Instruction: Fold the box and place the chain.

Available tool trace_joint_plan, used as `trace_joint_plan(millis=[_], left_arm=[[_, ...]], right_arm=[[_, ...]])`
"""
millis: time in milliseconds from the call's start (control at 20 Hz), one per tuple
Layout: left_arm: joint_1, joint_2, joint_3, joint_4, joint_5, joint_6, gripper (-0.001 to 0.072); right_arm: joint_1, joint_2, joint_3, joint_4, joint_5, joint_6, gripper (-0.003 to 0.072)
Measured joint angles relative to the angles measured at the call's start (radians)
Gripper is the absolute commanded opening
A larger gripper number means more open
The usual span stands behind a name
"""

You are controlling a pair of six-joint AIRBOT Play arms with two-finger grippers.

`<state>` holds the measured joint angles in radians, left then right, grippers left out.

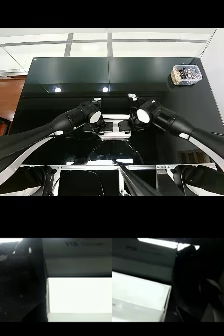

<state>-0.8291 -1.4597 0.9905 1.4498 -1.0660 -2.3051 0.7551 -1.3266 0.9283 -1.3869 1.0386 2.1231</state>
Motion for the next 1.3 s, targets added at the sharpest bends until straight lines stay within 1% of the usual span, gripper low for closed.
trace_joint_plan(millis=[100, 250, 800, 850, 900, 950, 1000, 1050, 1300], left_arm=[[0.0, 0.0, 0.0, 0.0, 0.0, 0.0, 0.0026], [0.0, 0.0, 0.0, 0.0, 0.0, -0.001, 0.0026], [0.0, 0.0, 0.0, 0.0, 0.001, 0.0, 0.0026], [0.0, 0.0, 0.0, 0.0, 0.003, 0.0, 0.0026], [0.0, 0.0, 0.0, 0.0, 0.003, 0.0, 0.0026], [0.0, 0.0, 0.0, 0.0, 0.004, 0.001, 0.0027], [0.0, 0.0, 0.0, 0.0, 0.004, 0.001, 0.0027], [0.0, 0.0, 0.0, 0.0, 0.005, 0.002, 0.0026], [0.0, 0.0, 0.0, -0.003, 0.009, -0.002, 0.0026]], right_arm=[[0.029, -0.01, 0.006, -0.053, 0.005, 0.082, 0.0375], [0.048, -0.024, 0.012, -0.088, 0.011, 0.152, 0.0375], [0.058, -0.066, 0.015, -0.1, 0.035, 0.201, 0.0374], [0.058, -0.071, 0.015, -0.096, 0.035, 0.202, 0.0357], [0.058, -0.074, 0.015, -0.092, 0.034, 0.204, 0.0234], [0.058, -0.076, 0.015, -0.086, 0.031, 0.204, 0.0188], [0.058, -0.079, 0.016, -0.084, 0.029, 0.204, 0.0112], [0.058, -0.08, 0.016, -0.082, 0.029, 0.204, 0.001], [0.058, -0.083, 0.017, -0.081, 0.029, 0.21, 0.001]])
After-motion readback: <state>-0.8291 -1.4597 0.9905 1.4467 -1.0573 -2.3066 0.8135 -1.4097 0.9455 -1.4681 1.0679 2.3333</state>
